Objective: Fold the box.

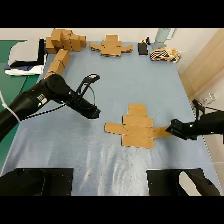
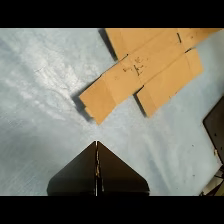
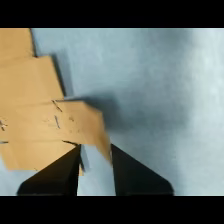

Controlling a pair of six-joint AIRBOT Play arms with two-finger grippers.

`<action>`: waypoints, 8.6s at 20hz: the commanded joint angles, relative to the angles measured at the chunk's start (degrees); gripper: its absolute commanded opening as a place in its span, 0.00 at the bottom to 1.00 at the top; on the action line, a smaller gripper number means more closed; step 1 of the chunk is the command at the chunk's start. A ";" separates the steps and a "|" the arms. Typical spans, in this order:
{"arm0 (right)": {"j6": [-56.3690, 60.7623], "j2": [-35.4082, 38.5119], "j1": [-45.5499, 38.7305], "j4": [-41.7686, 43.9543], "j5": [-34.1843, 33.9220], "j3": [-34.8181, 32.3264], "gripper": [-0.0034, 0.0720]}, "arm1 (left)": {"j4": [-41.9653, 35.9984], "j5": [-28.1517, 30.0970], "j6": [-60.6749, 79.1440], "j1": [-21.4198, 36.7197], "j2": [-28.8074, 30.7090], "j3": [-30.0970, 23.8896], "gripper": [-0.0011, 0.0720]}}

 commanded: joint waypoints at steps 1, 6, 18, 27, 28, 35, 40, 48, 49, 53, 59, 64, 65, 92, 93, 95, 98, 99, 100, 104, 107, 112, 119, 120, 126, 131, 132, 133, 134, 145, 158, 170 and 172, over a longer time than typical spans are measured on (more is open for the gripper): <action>3.06 1.22 0.59 -3.52 -0.63 -2.38 0.45 | -0.39 0.50 0.46 1.53 1.33 -1.90 0.03; -2.27 -7.91 0.59 -2.12 5.25 -0.87 0.45 | -0.39 1.84 0.44 1.53 1.33 -1.90 0.03; -10.56 -12.74 0.39 -1.38 9.60 5.92 0.44 | -0.39 2.69 0.39 1.53 1.33 -1.90 0.03; -18.27 -20.68 0.48 4.48 6.36 9.25 0.57 | -0.42 2.36 0.13 1.51 1.33 -1.90 0.03; -20.65 -20.52 0.48 7.87 4.61 9.29 0.57 | -0.42 2.36 0.13 1.51 1.33 -1.90 0.03; -24.17 -22.01 0.50 13.44 -4.48 9.25 0.49 | -0.42 2.32 0.15 1.53 1.33 -1.90 0.03; -24.61 -23.15 0.61 13.75 -2.36 9.14 0.37 | -0.44 3.13 0.15 1.51 1.33 -1.90 0.03; -23.82 -23.47 17.33 19.04 5.77 8.85 0.05 | -0.66 3.67 -1.49 1.42 1.33 -1.90 0.03; -22.27 -21.92 20.63 19.02 7.82 8.24 0.05 | -0.68 2.56 -1.60 1.46 1.31 -1.90 0.03; -18.08 -12.72 31.91 18.78 17.64 1.86 0.05 | -5.84 -4.17 -0.94 7.43 -2.89 -1.90 0.12; -11.21 -3.72 47.15 17.00 32.61 -9.29 0.05 | -16.98 -5.66 3.30 16.55 -13.07 -1.92 0.60; -10.19 -0.63 50.60 16.20 34.49 -9.42 0.05 | -16.94 -7.93 3.63 16.87 -21.68 -1.92 0.60; -9.92 -0.39 50.60 15.91 34.14 -9.42 0.05 | -16.98 -7.96 3.61 16.87 -22.73 -1.92 0.60; -9.92 -0.35 50.60 14.97 34.12 -9.42 0.05 | -33.64 -13.46 30.23 15.45 -28.89 -0.94 0.16; -9.92 -0.39 50.60 14.97 34.12 -9.42 0.05 | -33.64 -13.46 30.23 15.45 -28.89 -0.44 0.16; -9.92 -0.42 50.60 14.97 34.10 -9.42 0.05 | -33.64 -13.51 30.16 15.45 -28.89 0.63 0.18; -9.92 -0.42 50.60 14.97 34.10 -9.42 0.05 | -33.57 -13.66 29.94 15.34 -28.89 1.05 0.38; -9.92 -0.42 50.60 14.97 34.12 -9.42 0.05 | -33.59 -13.68 29.94 15.34 -28.89 1.05 0.38; -9.92 -0.42 50.60 14.97 34.10 -9.42 0.05 | -33.59 -13.68 29.94 15.34 -28.89 1.05 0.32; -9.92 -0.42 50.60 14.97 34.14 -9.42 0.05 | -33.55 -14.82 30.08 15.34 -28.89 1.05 0.24; -9.77 -0.42 50.60 14.97 34.16 -9.42 0.05 | -33.62 -16.85 33.31 15.34 -28.89 1.07 0.03; -0.87 -0.39 47.08 11.72 35.52 -8.70 0.54 | -33.66 -16.00 38.91 12.96 -27.85 1.31 0.03; 7.15 -0.39 26.25 -0.04 29.53 4.46 0.31 | -34.62 -1.62 52.46 1.38 -12.31 -1.95 0.02; 7.15 -0.39 25.42 0.85 28.44 5.84 0.15 | -35.15 3.54 56.30 -0.87 -9.38 -4.31 0.02; 7.06 -0.52 28.96 4.00 27.08 6.99 0.05 | -42.03 18.40 77.00 -7.74 -1.99 -17.70 0.02; 7.08 -0.52 30.23 4.00 27.50 6.99 0.05 | -44.39 19.85 87.03 -11.04 -2.08 -20.02 0.02; 7.08 -0.52 30.23 4.02 27.65 6.99 0.05 | -44.44 19.87 87.32 -11.41 -2.45 -20.31 0.03; 7.08 -0.52 30.23 4.02 28.04 6.99 0.05 | -44.41 19.78 87.67 -11.47 -3.02 -20.46 0.03; 7.08 -0.52 30.25 4.15 28.48 6.99 0.05 | -44.41 19.74 87.97 -11.45 -3.78 -20.48 0.03; 7.04 -0.52 30.25 4.20 28.57 6.99 0.05 | -45.66 27.67 91.38 -11.08 -3.43 -15.82 0.03; 6.99 -2.95 30.29 4.79 30.60 6.99 0.05 | -47.34 18.84 94.49 -8.94 -8.15 -16.44 0.03; 6.97 -3.04 31.95 4.63 31.58 6.99 0.05 | -46.34 15.93 92.54 -8.79 -9.25 -16.68 0.03; 6.97 -3.04 31.95 4.63 31.47 6.99 0.05 | -46.38 16.04 92.54 -8.39 -9.25 -16.68 0.03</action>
